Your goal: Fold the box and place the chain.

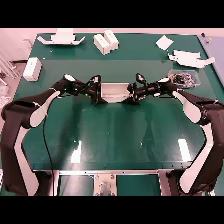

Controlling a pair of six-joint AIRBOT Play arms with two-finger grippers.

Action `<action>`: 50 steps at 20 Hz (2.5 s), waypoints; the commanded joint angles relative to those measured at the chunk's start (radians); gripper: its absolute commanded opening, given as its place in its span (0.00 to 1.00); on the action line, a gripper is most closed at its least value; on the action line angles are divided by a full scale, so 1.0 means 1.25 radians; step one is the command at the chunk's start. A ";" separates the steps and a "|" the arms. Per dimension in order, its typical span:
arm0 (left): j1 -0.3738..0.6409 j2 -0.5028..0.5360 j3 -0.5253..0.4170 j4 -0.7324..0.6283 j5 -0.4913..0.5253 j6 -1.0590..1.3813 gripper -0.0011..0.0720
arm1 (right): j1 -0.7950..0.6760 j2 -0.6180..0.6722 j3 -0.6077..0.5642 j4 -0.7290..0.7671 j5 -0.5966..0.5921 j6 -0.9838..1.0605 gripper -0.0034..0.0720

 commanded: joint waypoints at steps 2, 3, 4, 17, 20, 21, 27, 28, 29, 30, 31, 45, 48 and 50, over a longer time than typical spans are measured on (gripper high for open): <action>0.000 -0.001 -0.001 0.003 0.020 -0.001 0.56 | -0.001 0.001 0.001 0.000 0.001 -0.001 0.78; 0.000 -0.001 0.000 0.003 0.020 -0.001 0.56 | -0.001 0.001 0.001 0.000 0.001 -0.001 0.78; 0.000 -0.001 0.000 0.003 0.020 -0.001 0.56 | -0.001 0.001 0.001 0.000 0.001 -0.001 0.78; 0.000 -0.001 0.000 0.003 0.018 0.000 0.56 | -0.001 0.001 0.001 0.000 0.001 -0.001 0.78; 0.000 -0.001 0.000 0.003 0.018 -0.001 0.56 | -0.001 0.001 0.001 0.001 0.001 0.000 0.78; 0.000 -0.001 0.000 0.003 0.018 -0.001 0.56 | 0.002 0.001 0.000 0.000 0.001 -0.001 0.78; 0.000 -0.001 0.000 0.004 0.018 -0.001 0.56 | 0.002 0.008 0.021 0.018 0.002 0.018 1.00; 0.000 -0.001 0.000 0.004 0.018 -0.001 0.56 | -0.002 0.016 0.027 0.014 0.008 0.023 1.00; 0.000 -0.001 0.000 0.004 0.018 -0.001 0.56 | -0.006 0.023 0.036 0.001 0.027 0.023 1.00; 0.000 -0.001 0.000 0.004 0.018 -0.001 0.56 | -0.011 0.032 0.044 -0.013 0.047 0.023 1.00; 0.000 -0.001 0.000 0.004 0.018 -0.001 0.56 | -0.015 0.041 0.051 -0.032 0.065 0.034 1.00; 0.000 -0.001 0.000 0.004 0.018 -0.001 0.56 | -0.018 0.188 0.056 -0.054 0.240 0.301 0.07; 0.000 -0.001 0.000 0.004 0.017 -0.001 0.56 | 0.001 0.188 0.057 -0.061 0.242 0.364 0.07; 0.000 -0.001 0.000 0.004 0.017 -0.001 0.56 | 0.010 0.189 0.057 -0.073 0.242 0.364 0.07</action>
